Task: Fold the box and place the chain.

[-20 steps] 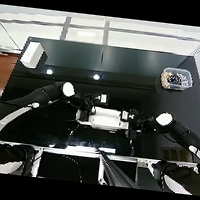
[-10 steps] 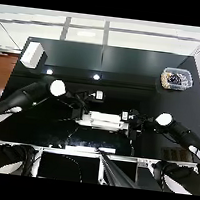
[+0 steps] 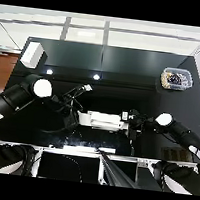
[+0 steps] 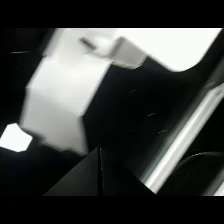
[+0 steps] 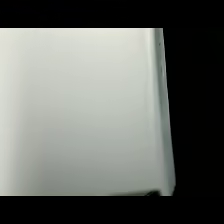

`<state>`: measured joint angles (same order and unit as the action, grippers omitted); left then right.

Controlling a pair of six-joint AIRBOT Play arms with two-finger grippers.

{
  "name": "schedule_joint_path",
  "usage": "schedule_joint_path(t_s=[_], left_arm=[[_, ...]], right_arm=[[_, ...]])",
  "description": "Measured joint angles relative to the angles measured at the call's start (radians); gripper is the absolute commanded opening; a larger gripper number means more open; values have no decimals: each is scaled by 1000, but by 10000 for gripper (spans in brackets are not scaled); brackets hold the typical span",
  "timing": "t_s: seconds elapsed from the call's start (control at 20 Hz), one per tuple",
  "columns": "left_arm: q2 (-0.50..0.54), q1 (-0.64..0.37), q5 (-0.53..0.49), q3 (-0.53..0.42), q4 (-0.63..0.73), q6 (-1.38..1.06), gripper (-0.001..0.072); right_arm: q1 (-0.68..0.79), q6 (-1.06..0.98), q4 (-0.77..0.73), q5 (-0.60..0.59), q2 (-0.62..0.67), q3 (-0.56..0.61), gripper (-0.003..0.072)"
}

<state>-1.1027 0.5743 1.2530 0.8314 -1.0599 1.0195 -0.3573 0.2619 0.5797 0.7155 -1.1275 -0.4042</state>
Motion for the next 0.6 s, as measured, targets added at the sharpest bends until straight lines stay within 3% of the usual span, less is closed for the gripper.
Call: schedule_joint_path(t_s=[0.15, 0.3, 0.45, 0.6], left_arm=[[4, 0, -127, -95, 315, -55, 25], [5, 0, -381, -179, 555, -147, 28], [3, 0, -613, -216, 671, -220, 27], [-25, 0, -744, -229, 722, -320, 25]], right_arm=[[0, 0, 0, 0, 0, 0, 317], [0, 0, -1, 0, 0, 0, 317], [0, 0, -2, 0, 0, 0, 317], [0, 0, -2, -1, 0, 0, 317]])
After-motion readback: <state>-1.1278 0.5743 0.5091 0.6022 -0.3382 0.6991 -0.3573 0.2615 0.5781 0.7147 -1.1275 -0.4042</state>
